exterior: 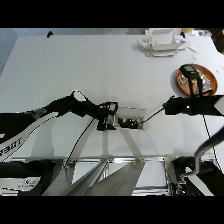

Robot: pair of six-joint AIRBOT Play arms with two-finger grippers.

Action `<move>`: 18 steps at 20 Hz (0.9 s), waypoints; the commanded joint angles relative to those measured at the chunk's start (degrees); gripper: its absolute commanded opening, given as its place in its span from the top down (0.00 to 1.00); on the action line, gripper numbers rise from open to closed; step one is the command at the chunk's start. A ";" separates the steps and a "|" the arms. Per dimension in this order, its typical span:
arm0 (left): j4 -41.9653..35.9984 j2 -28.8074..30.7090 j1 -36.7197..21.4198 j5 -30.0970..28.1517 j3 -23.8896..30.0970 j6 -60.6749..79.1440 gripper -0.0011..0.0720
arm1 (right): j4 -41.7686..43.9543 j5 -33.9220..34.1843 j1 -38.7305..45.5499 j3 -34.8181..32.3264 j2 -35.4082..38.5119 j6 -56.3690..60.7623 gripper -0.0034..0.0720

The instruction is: Fold the box and place the chain.

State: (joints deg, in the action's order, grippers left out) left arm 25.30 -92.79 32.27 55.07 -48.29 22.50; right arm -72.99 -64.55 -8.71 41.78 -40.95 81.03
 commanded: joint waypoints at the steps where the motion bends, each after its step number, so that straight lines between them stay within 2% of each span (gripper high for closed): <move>1: 0.02 0.02 -0.04 0.00 -0.04 0.00 0.87 | 6.75 -2.58 -0.02 0.07 10.25 -3.04 0.93; 4: 0.00 0.02 -0.04 0.00 -0.04 0.00 0.87 | 17.92 -2.51 -0.04 0.07 14.12 -6.47 0.93; 7: 0.00 0.02 -0.04 0.02 -0.02 0.00 0.87 | 31.19 -1.79 -0.04 0.07 14.08 -14.23 0.93; 9: 0.02 0.02 -0.04 0.00 -0.02 0.00 0.87 | 36.02 -0.61 -0.04 0.07 13.73 -17.00 0.93; 11: 0.02 0.02 -0.04 0.00 -0.02 0.00 0.87 | 37.05 0.24 -0.28 0.07 13.07 -17.11 0.93; 14: 0.02 0.02 -0.04 0.00 -0.04 0.00 0.87 | 36.68 3.19 -6.03 0.07 10.01 -20.31 0.93; 18: 0.00 0.02 -0.04 0.00 -0.02 0.00 0.87 | 29.33 10.03 -14.34 0.04 2.67 -20.85 0.93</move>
State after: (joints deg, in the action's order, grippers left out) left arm 25.30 -92.82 32.27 55.07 -48.29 22.48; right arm -39.99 -58.94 -18.33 41.78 -34.13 61.49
